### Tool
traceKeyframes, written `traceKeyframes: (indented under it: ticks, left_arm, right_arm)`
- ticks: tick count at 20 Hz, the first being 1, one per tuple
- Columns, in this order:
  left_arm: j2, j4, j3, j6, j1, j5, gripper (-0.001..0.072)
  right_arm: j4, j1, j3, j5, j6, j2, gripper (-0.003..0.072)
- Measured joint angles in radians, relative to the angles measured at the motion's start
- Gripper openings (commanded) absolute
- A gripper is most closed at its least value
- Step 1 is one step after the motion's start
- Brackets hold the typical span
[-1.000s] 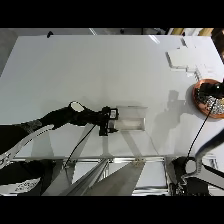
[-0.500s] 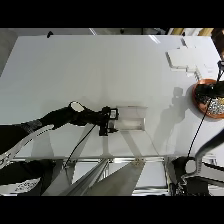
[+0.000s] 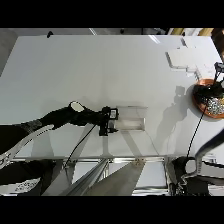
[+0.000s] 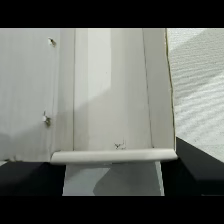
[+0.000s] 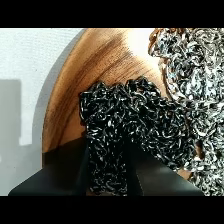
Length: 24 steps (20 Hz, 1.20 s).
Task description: Fold the box and place the chain.
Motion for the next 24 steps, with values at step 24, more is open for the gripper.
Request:
traceKeyframes:
  ticks: [24]
  left_arm:
    - [0.0, 0.0, 0.0, 0.0, 0.0, 0.0, 0.0271]
  right_arm:
    - [0.142, 0.321, 0.0, 0.512, -0.095, 0.677, 0.0018]
